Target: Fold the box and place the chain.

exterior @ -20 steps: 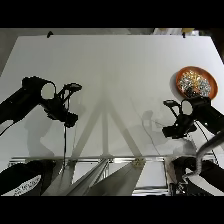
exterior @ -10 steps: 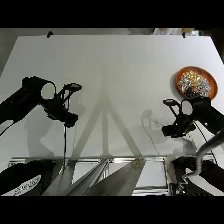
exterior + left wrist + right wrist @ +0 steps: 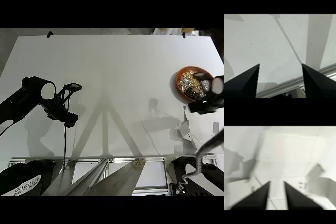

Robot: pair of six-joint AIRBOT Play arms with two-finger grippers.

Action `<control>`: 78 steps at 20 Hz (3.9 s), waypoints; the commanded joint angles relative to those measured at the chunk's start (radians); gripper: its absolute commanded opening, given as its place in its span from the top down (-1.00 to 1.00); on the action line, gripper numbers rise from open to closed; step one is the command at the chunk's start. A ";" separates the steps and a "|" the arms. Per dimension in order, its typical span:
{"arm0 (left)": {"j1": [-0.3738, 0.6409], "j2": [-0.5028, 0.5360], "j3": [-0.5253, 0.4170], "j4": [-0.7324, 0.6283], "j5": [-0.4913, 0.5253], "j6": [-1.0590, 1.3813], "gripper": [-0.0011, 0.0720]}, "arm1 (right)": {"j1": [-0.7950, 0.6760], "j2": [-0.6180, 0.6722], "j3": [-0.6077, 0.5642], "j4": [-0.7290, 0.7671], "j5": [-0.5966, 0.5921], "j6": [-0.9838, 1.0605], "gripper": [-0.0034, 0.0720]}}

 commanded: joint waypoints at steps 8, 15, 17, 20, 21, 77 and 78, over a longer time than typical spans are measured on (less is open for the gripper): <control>-0.001 0.000 0.000 0.000 0.000 0.000 -0.61 | -0.600 -0.201 0.059 -0.091 -0.046 -0.143 -0.51; -0.001 0.000 0.000 0.000 0.000 0.000 -0.61 | -0.591 -0.301 0.059 -0.117 -0.028 -0.142 0.32; -0.001 0.000 0.000 0.000 0.000 0.000 -0.61 | -0.559 -0.296 0.059 -0.043 0.016 -0.169 0.88; -0.001 0.000 0.000 0.000 0.000 0.000 -0.61 | -0.426 -0.240 0.059 -0.006 0.095 -0.145 0.88; -0.001 -0.001 0.000 0.000 0.000 0.000 -0.61 | -0.368 -0.207 0.059 0.024 0.123 -0.142 0.88; -0.100 -0.335 0.001 -1.005 0.498 1.305 0.96 | 0.356 0.322 -0.430 0.888 -0.362 -0.317 -0.29; -0.100 -0.325 0.003 -1.001 0.513 1.368 0.96 | 0.356 0.322 -0.406 0.889 -0.348 -0.332 -0.31</control>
